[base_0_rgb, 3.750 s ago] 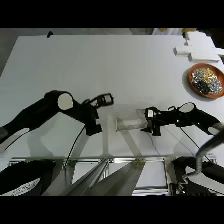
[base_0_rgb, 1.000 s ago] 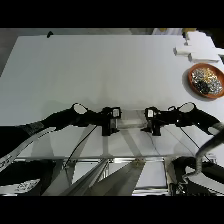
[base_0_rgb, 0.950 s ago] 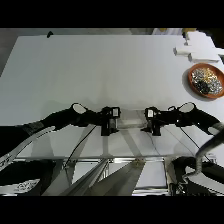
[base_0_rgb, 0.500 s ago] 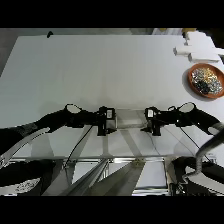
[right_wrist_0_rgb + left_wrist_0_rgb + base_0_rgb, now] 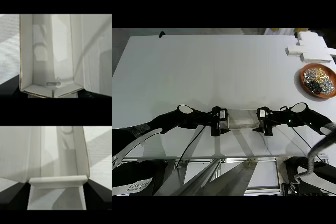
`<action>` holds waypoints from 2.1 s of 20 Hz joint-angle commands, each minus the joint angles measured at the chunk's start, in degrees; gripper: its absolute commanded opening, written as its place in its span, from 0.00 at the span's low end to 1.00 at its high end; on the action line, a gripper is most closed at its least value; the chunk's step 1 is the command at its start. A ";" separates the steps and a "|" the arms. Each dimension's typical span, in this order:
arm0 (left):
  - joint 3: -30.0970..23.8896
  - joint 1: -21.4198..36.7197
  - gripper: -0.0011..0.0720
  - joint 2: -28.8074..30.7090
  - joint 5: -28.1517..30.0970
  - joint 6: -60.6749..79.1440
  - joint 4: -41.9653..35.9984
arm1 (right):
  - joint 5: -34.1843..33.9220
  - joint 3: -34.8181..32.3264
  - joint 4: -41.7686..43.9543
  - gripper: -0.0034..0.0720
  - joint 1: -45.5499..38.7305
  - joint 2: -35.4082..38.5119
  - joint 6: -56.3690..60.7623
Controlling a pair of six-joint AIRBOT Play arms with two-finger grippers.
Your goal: Fold the box and place the chain.
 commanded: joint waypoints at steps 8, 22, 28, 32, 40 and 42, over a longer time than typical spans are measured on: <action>3.78 -0.70 0.96 -2.49 -0.22 -8.98 5.55 | 0.00 -0.02 0.04 0.47 0.00 -0.04 0.13; 3.78 -0.72 0.06 -2.47 -0.44 -8.98 5.90 | 0.02 -0.02 0.04 0.47 0.00 -0.04 0.13; 3.78 -0.72 0.06 -2.47 -0.44 -8.98 5.90 | -0.11 -0.02 1.75 0.47 0.00 -0.04 0.15; 3.78 -0.72 0.06 -2.47 -0.44 -8.98 5.90 | 0.02 -0.02 4.13 0.44 0.00 -0.04 -0.42; 3.78 -0.72 0.06 -2.47 -0.46 -9.01 5.88 | 0.35 0.00 0.55 0.97 -0.02 5.38 8.61; 3.78 -0.72 0.06 -2.47 -0.44 -8.98 5.90 | 0.26 0.00 -4.09 0.94 -0.02 9.11 12.63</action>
